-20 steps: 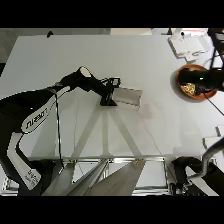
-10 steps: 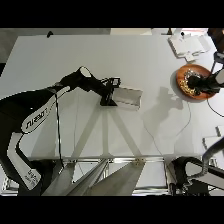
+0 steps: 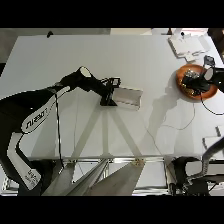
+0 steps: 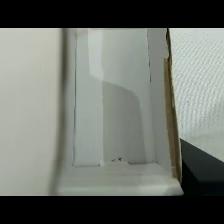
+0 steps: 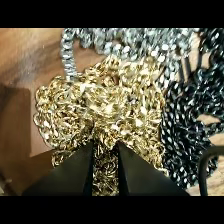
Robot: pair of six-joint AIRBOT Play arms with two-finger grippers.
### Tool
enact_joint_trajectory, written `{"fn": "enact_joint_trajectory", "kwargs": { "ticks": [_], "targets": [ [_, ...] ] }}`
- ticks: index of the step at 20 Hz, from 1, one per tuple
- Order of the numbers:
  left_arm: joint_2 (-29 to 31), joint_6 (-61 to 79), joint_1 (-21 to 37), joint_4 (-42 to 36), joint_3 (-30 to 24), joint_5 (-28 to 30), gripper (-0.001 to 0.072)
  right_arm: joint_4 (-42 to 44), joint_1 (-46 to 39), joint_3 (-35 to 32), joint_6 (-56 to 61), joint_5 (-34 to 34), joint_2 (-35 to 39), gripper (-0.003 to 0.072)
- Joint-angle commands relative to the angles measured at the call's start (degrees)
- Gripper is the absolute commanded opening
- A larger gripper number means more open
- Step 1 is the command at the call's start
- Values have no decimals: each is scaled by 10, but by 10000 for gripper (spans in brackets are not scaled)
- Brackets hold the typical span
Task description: Fold the box and place the chain.
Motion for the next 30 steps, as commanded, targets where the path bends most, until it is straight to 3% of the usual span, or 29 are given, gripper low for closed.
{"fn": "enact_joint_trajectory", "kwargs": {
  "ticks": [1, 4, 8, 14, 17, 19, 21, 25, 30],
  "targets": [
    [0, 0, 0, 0, 0, 0, 151, 10, 13, 5, 2, 21, -4, 13],
    [0, 0, 0, 0, 0, 0, 151, 9, 31, 5, -7, 25, 37, 12],
    [0, 0, 0, 0, 1, 0, 151, 9, 47, 5, -18, 59, 151, 10],
    [0, 0, 0, 0, 0, 0, 151, 17, 122, 4, -76, 221, 302, 10],
    [0, 0, 0, 0, 0, 0, 151, 19, 193, 4, -108, 303, 322, 11],
    [0, 0, 0, 0, 0, 0, 151, 33, 237, 2, -107, 322, 322, 11],
    [0, 0, 0, 0, 0, 0, 151, 62, 281, 1, -107, 314, 322, 11],
    [0, 0, 0, 0, 0, 0, 151, 112, 347, 1, -96, 233, 307, 11],
    [0, 0, 0, 0, 1, 0, 151, 124, 413, 1, -96, 186, 233, 12]
  ]
}}
